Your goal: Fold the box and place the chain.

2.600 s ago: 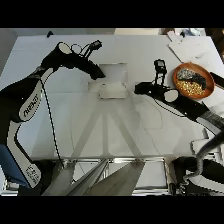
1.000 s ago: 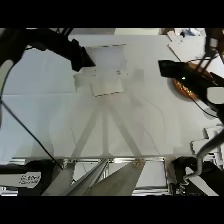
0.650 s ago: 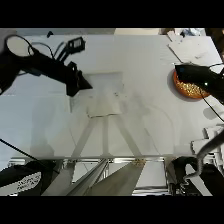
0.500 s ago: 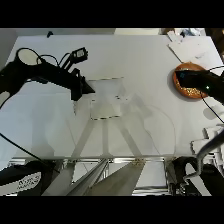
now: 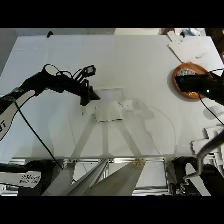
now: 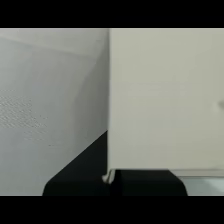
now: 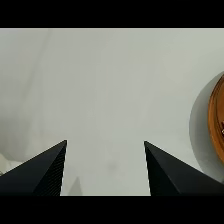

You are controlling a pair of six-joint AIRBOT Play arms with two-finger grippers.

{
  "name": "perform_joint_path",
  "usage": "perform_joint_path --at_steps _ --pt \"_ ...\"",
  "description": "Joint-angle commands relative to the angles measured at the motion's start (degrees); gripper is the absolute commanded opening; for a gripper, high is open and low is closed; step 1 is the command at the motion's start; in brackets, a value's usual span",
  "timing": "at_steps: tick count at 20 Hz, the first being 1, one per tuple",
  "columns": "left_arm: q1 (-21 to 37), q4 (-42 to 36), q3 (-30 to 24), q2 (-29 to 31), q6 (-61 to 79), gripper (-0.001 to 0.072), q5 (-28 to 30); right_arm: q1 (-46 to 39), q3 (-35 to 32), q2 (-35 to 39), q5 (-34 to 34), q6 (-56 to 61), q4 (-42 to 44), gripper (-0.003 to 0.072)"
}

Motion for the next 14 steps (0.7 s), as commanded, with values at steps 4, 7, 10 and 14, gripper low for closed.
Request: perform_joint_path --at_steps 4,7,10,14 --pt "0.0 -1.9 -0.1 -3.2 9.1 0.0004 1.3 0.0 0.0 0.0 0.3 1.0 0.2 0.0526" --pt "0.0 -6.4 -0.1 -3.8 11.8 0.0004 1.4 0.0 0.0 0.0 0.3 1.0 0.2 0.0526" --pt "0.0 -8.6 -0.1 -4.7 13.0 0.0004 1.4 0.0 0.0 0.0 0.3 1.0 0.2 0.0526" --pt "0.0 -8.5 -0.1 -6.5 12.9 0.0004 1.5 0.0 0.0 0.0 0.3 1.0 0.2 0.0526"
